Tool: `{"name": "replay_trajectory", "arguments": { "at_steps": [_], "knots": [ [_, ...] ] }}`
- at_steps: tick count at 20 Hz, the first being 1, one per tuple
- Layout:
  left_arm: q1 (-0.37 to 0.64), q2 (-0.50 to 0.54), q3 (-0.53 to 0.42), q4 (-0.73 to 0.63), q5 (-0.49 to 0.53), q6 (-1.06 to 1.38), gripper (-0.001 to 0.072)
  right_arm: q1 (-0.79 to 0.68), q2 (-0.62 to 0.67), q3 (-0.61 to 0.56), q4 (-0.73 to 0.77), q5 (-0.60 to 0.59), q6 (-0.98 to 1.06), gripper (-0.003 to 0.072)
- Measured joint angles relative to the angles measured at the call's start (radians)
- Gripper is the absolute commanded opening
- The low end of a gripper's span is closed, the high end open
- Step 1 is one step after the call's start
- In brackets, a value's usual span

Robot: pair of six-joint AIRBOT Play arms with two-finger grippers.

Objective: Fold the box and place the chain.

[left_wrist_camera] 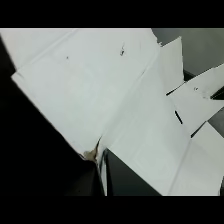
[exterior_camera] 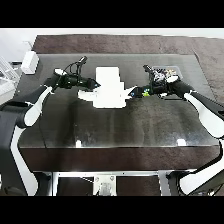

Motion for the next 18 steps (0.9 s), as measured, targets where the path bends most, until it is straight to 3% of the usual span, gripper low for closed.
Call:
{"name": "replay_trajectory", "arguments": {
  "at_steps": [5,6,7,8,14,18],
  "knots": [
    [0.001,0.000,0.000,-0.011,-0.032,0.089,0.0023,0.000,0.000,0.000,-0.006,0.008,-0.007,0.0012],
    [0.000,0.000,0.000,-0.014,-0.036,0.109,0.0022,0.000,0.000,0.000,-0.006,0.009,-0.010,0.0051],
    [0.000,0.000,-0.001,-0.016,-0.043,0.132,0.0022,0.000,0.000,0.000,-0.005,0.009,-0.013,0.0168],
    [-0.001,0.000,-0.001,-0.016,-0.057,0.156,0.0022,0.000,0.000,0.000,0.000,0.013,-0.016,0.0232],
    [0.039,0.000,-0.013,-0.047,-0.140,0.360,0.0020,-0.068,0.022,0.014,0.008,0.014,-0.018,0.0233],
    [0.078,0.000,-0.056,-0.138,-0.233,0.597,0.0019,-0.152,0.036,0.025,0.075,0.010,-0.018,0.0233]
  ]
}}
